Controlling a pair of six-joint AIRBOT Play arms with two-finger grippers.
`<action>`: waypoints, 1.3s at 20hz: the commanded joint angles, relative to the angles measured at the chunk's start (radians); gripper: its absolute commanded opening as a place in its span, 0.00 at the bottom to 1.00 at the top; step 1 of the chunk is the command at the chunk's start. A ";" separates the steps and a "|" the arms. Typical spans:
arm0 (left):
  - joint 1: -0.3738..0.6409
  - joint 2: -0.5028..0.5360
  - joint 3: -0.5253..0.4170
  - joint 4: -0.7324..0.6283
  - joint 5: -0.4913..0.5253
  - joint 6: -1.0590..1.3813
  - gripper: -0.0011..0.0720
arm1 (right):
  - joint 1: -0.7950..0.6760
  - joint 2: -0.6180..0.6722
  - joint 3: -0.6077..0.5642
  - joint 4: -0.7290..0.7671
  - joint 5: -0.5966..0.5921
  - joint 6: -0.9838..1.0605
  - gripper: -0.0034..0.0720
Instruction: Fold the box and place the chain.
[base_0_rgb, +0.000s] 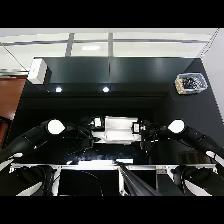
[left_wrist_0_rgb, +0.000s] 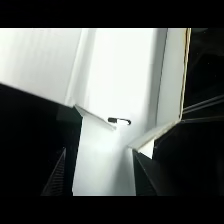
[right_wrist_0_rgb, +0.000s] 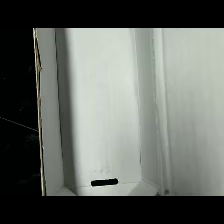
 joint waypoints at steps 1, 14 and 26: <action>-0.030 -0.011 0.026 -0.011 0.011 -0.015 0.65 | 0.000 -0.001 0.000 0.000 0.000 0.000 0.30; -0.052 -0.101 0.058 -0.261 -0.026 -0.013 0.47 | 0.000 -0.001 0.000 0.000 0.000 0.000 0.30; -0.075 -0.110 0.058 -0.250 -0.005 0.019 0.37 | 0.000 -0.001 0.000 0.000 0.000 0.000 0.30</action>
